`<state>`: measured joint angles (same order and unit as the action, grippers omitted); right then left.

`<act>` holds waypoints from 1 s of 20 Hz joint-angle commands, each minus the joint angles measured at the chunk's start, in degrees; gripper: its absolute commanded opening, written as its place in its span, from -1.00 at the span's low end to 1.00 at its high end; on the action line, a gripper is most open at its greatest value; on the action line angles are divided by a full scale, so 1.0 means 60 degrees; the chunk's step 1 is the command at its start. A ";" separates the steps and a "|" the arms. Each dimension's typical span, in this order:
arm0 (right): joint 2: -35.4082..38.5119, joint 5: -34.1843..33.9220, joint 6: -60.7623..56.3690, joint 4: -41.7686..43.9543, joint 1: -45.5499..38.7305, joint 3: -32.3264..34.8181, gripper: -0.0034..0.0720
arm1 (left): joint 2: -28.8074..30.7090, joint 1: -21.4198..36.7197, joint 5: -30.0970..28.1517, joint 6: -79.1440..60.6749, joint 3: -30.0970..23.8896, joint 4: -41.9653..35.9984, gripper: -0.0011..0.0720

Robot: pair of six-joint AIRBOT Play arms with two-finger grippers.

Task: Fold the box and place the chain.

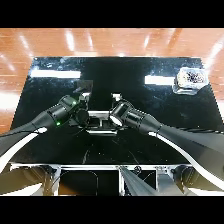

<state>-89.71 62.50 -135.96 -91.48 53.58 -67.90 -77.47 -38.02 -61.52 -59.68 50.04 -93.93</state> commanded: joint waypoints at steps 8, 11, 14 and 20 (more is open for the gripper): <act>0.0459 0.0160 0.0670 0.0015 0.0033 -0.0007 0.57 | 0.0000 0.0000 0.0000 -0.0058 0.0000 0.0029 -0.90; 0.1264 0.1279 0.1366 -0.0550 0.0375 -0.0004 0.57 | 0.0000 0.0000 0.0004 -0.0058 0.0000 0.0029 -0.90; 0.2688 0.2725 0.1989 -0.1319 0.0994 0.0029 0.57 | 0.0000 0.0000 0.0011 -0.0051 0.0000 -0.0004 -0.90; 0.5989 0.6047 0.1421 -0.4444 0.1078 0.0393 0.57 | 0.0000 -0.0004 0.0004 -0.0011 0.0000 -0.0007 -0.90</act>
<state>-62.06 87.61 -126.15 -106.45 60.40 -66.74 -77.47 -38.04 -61.43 -59.99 50.04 -93.91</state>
